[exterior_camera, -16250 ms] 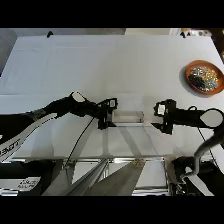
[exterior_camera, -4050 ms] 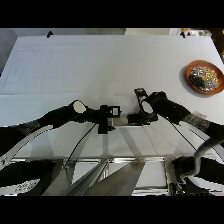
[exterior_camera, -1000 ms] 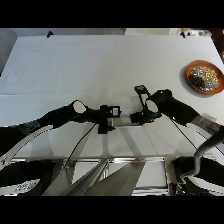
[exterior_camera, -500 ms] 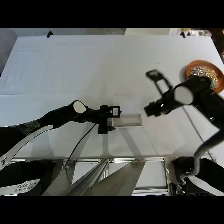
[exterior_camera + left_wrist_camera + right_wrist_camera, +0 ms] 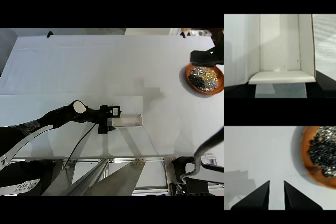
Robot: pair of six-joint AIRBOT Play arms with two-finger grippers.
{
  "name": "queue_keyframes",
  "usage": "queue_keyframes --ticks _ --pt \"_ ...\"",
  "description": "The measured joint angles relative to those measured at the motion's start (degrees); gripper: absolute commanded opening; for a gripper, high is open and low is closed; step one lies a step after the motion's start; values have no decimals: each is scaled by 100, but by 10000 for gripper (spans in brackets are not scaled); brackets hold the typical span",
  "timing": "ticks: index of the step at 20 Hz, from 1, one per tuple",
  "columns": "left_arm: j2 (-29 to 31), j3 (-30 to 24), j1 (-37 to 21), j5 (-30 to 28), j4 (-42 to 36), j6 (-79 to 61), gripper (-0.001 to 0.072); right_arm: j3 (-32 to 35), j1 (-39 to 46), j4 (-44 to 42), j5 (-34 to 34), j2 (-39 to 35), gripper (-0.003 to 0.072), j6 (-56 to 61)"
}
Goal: Fold the box and place the chain.
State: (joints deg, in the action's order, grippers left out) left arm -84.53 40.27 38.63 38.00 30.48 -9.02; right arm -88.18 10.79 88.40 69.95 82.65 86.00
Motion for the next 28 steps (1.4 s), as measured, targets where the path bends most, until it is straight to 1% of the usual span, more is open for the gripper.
queue_keyframes --ticks 3,5,8,9,10,14,18,19,21,22,23,24,28 --pt "0 0 0 0 -2 0 13 -446 717 -17 -101 767 215 -142" --pt "0 0 0 0 -2 2 13 -579 1075 -17 -131 1189 339 -188" --pt "0 0 0 -2 -2 2 13 -671 1373 -48 -173 1698 331 -225" --pt "0 0 0 -2 -2 2 13 -686 1421 -48 -195 1836 291 -229" --pt "0 0 0 0 -2 2 13 -702 1458 -52 -238 1971 269 -227" --pt "0 0 0 0 -2 2 13 -719 1530 -55 -313 2354 268 -203" --pt "0 0 0 0 -2 4 13 -723 1547 -57 -389 2524 268 -192" --pt "0 0 0 0 -2 4 13 -726 1550 -57 -431 2542 245 -186" --pt "0 0 0 0 -2 4 13 -726 1550 -59 -514 2566 155 -188" --pt "0 0 0 0 -2 2 13 -726 1550 -57 -551 2573 151 -188" --pt "0 0 0 0 -2 2 13 -726 1550 -57 -564 2579 42 -188" --pt "0 0 0 0 -2 4 13 -728 1550 -59 -584 2581 18 -190" --pt "0 0 0 -2 -2 2 13 -728 1550 -50 -466 2474 18 -328"
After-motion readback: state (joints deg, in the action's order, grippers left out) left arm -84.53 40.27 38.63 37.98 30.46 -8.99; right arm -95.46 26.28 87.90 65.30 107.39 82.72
